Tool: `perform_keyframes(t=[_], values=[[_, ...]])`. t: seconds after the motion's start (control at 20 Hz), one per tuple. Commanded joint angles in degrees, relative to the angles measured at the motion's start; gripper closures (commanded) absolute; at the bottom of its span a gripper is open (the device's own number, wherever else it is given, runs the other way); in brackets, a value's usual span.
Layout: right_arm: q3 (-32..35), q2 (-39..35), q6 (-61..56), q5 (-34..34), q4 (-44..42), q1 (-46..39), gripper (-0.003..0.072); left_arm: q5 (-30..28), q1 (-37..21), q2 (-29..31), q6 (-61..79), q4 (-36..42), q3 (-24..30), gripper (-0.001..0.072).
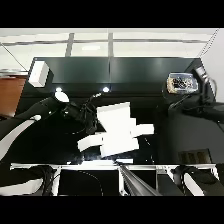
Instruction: Fold the box and place the chain.
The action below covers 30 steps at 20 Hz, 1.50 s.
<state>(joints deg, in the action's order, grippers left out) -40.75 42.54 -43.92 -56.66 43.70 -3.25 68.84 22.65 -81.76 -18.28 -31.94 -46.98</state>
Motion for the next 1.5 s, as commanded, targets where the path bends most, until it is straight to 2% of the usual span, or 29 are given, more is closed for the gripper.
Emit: perform_keyframes(t=[0.0, 0.05, 0.15, 0.2, 0.35, 0.45, 0.75, 0.85, 1.05, 1.45], values=[[-3.39, 0.0, 0.48, 7.19, -0.44, -0.61, 0.0052, -11.93, 4.66, 6.12, 12.79, -1.49, 0.66, 0.0686], [-3.39, 0.07, 2.95, 7.34, 1.44, -0.04, 0.0052, -12.96, 5.53, 5.84, 18.86, -4.98, 0.81, 0.0686], [-2.49, 0.13, 7.82, 5.66, 9.79, 1.68, 0.0052, -14.36, 7.06, 4.31, 22.53, -12.17, 0.92, 0.0686], [-1.2, 0.15, 8.5, 5.4, 12.11, 2.56, 0.0052, -15.17, 7.32, 3.32, 22.58, -11.72, 1.11, 0.0687], [4.66, 0.15, 17.42, 3.26, 11.47, 5.99, 0.0052, -20.15, 7.26, 0.57, 25.97, -2.8, 1.84, 0.0688], [9.09, 0.15, 20.0, 5.2, 10.1, 9.38, 0.0052, -22.64, 7.28, -0.33, 27.52, -1.4, 1.84, 0.0687], [18.23, 0.72, 28.02, 9.31, 10.1, 19.02, 0.0052, -21.53, 7.04, -1.6, 26.84, -3.26, 2.05, 0.0686], [20.37, 1.4, 29.86, 11.37, 10.1, 22.56, 0.0052, -18.75, 7.02, -1.6, 26.67, -3.69, 2.08, 0.0686], [20.9, 4.39, 29.9, 12.35, 9.88, 28.02, 0.0052, -18.82, 7.06, -1.6, 25.33, -3.34, 2.23, 0.0688], [20.9, 8.28, 33.33, 11.93, 8.39, 31.56, 0.0052, -19.43, 6.97, -1.57, 24.59, -3.34, 2.23, 0.0688]])
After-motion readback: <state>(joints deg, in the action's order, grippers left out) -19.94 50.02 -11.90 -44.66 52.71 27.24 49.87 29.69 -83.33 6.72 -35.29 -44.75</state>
